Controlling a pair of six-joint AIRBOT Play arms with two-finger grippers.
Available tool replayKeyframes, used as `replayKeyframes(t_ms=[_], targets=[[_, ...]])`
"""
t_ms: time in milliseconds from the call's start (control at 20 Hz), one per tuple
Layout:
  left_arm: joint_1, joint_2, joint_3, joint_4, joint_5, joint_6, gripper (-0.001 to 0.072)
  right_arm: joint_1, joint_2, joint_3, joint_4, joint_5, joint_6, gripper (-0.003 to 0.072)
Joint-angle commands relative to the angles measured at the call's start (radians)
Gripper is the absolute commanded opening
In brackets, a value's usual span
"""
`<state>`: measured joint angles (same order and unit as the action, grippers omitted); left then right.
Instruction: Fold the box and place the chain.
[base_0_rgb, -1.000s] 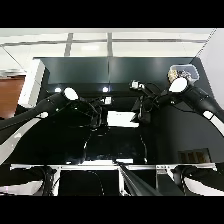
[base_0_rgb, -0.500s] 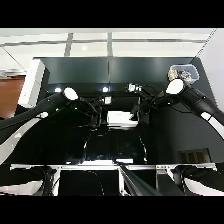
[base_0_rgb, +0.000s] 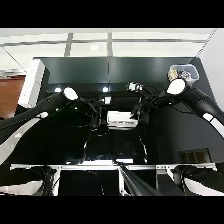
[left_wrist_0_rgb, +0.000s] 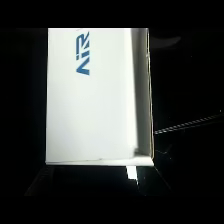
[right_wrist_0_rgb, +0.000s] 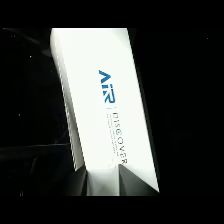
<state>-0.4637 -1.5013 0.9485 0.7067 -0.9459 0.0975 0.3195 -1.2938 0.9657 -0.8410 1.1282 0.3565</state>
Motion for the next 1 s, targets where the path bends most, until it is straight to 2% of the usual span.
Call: replayKeyframes(t_ms=[0,700,750,800,950], targets=[[0.000,0.000,0.001,-0.001,0.000,0.001,0.0403,0.000,0.003,0.000,-0.001,-0.014,0.011,0.0169],[0.000,0.000,0.001,-0.001,0.000,0.000,0.0403,0.035,-0.001,-0.001,-0.036,0.016,0.031,0.0172],[0.000,0.000,0.001,-0.001,0.000,0.001,0.0403,0.036,-0.001,-0.001,-0.043,0.016,0.034,0.0240],[0.000,0.000,0.001,-0.001,0.000,0.001,0.0403,0.037,-0.001,-0.001,-0.049,0.016,0.041,0.0269],[0.000,0.000,0.001,-0.001,0.000,0.000,0.0403,0.037,-0.001,-0.001,-0.052,0.016,0.048,0.0269]])
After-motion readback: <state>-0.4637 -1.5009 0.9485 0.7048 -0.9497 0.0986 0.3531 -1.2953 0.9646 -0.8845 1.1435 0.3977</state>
